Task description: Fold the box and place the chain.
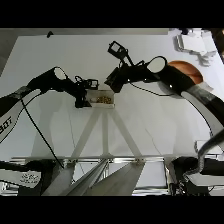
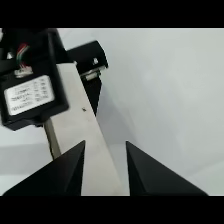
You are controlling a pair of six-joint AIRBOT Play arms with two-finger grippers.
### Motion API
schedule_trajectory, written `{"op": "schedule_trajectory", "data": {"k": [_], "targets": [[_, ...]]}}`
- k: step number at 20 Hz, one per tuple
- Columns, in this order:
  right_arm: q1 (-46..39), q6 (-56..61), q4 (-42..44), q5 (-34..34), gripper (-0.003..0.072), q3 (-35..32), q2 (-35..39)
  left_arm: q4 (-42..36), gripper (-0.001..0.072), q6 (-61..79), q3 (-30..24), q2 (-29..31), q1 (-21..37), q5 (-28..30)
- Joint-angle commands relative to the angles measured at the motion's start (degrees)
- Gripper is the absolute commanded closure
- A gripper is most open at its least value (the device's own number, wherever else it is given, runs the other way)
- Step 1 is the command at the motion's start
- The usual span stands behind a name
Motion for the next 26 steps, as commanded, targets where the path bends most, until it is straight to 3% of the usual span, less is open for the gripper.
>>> {"op": "schedule_trajectory", "data": {"k": [1,3,8,11,18,26], "targets": [[-1.51,13.64,-4.79,15.50,0.0365,11.21,-9.49,0.02,0.0693,0.00,0.00,0.00,-0.02,0.02],[-1.51,13.25,-4.76,18.64,0.0355,14.88,-13.51,0.02,0.0693,0.00,0.00,0.00,0.00,0.02],[-1.44,0.74,-5.01,24.52,0.0376,15.04,-15.43,0.02,0.0693,0.00,0.00,0.00,-0.02,0.02],[-0.96,-4.24,-5.66,24.74,0.0390,15.04,-15.43,0.02,0.0693,-0.02,0.00,0.00,0.00,0.04],[1.99,-6.99,-14.01,17.94,0.0392,15.02,-14.78,0.02,0.0693,0.00,0.00,0.00,0.00,0.02],[1.92,-7.13,-15.23,9.86,0.0400,11.61,-10.67,0.00,0.0693,-0.02,0.00,0.00,-0.02,0.02]]}}
